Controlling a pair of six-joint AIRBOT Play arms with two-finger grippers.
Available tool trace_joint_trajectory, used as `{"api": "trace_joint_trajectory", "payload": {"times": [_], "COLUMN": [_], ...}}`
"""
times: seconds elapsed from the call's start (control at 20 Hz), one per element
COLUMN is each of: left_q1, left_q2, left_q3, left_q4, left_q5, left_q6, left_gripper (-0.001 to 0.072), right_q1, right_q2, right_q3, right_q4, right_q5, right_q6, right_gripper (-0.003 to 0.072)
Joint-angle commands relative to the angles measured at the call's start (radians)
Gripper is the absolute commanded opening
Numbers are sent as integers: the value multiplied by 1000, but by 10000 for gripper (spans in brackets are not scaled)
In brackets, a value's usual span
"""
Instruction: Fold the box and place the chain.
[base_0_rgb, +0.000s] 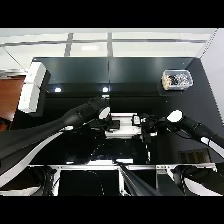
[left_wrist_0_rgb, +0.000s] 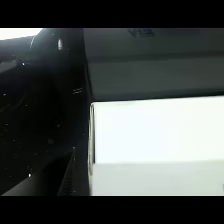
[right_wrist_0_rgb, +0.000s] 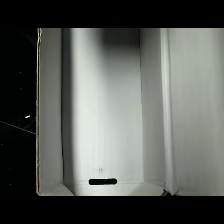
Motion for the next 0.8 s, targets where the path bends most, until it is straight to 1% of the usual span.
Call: {"api": "trace_joint_trajectory", "payload": {"times": [0.0,0.05,0.1,0.15,0.2,0.25,0.45,0.5,0.55,0.6,0.65,0.75], "left_q1": [-13,-12,-12,-13,-13,-13,-13,-12,-10,-5,-2,0], "left_q2": [-16,-16,-16,-16,-16,-16,-16,-16,-16,-16,-16,-16], "left_q3": [9,9,9,9,9,9,9,10,13,14,14,14], "left_q4": [10,7,2,-6,-11,-11,-13,-13,-12,-13,-13,-8], "left_q5": [1,4,7,11,13,15,14,13,11,8,1,-8], "left_q6": [-51,-50,-47,-44,-44,-37,-26,-26,-26,-26,-26,-26], "left_gripper": [345,321,266,258,92,24,25,41,167,334,420,420], "right_q1": [0,0,0,0,0,0,0,0,0,0,0,0], "right_q2": [0,-1,-1,-1,0,0,0,0,0,-1,0,0], "right_q3": [0,0,0,0,0,0,0,0,0,0,0,0], "right_q4": [0,0,0,0,0,0,0,0,0,0,0,0], "right_q5": [0,0,0,0,0,0,0,0,0,0,0,0], "right_q6": [0,0,0,0,0,0,0,0,0,0,0,0], "right_gripper": [134,134,133,133,133,134,134,134,134,134,134,134]}}
